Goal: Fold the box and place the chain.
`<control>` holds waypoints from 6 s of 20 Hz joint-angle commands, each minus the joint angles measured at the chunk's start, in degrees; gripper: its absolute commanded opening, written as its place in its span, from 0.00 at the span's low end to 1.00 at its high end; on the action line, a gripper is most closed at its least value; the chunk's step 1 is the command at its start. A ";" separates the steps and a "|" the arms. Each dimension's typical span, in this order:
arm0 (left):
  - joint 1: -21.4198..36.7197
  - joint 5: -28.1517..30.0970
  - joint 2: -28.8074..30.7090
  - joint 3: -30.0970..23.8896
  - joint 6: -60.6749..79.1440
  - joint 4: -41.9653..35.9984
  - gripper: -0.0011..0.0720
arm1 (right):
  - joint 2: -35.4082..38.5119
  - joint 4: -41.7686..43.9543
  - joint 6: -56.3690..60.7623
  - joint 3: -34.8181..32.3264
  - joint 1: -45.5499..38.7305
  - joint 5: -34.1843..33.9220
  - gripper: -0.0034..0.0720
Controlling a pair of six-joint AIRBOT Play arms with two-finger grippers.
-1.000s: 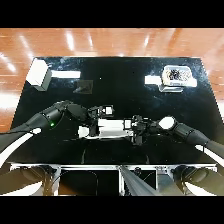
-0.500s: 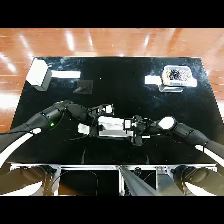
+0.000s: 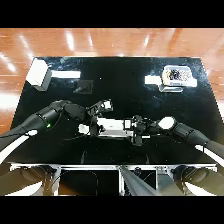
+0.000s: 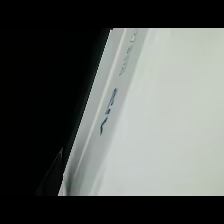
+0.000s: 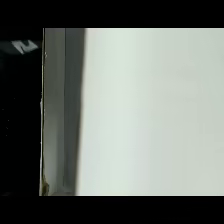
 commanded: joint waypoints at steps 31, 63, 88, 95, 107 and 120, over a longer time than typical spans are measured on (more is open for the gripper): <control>11.17 12.28 18.25 -16.02 -17.92 -20.81 0.04 | -0.02 0.17 0.68 0.04 0.04 -1.01 0.80; -11.52 -43.12 9.42 -16.00 -28.22 -25.18 0.04 | -0.02 0.11 0.70 0.02 0.04 -0.98 0.80; 11.30 3.17 28.02 -16.09 -11.87 6.51 0.88 | -0.02 -0.02 0.81 0.02 0.04 -1.01 0.80; 10.01 -0.13 26.32 -16.92 5.95 6.47 0.88 | -0.02 -0.02 0.83 0.04 0.04 -1.01 0.80; 7.04 -7.15 15.78 -17.70 5.92 -2.10 0.88 | -0.02 -0.02 0.83 0.02 0.04 -1.01 0.80; 2.38 -15.69 12.39 -17.68 15.28 -2.38 0.83 | -0.02 -0.02 0.83 0.04 0.04 -1.01 0.80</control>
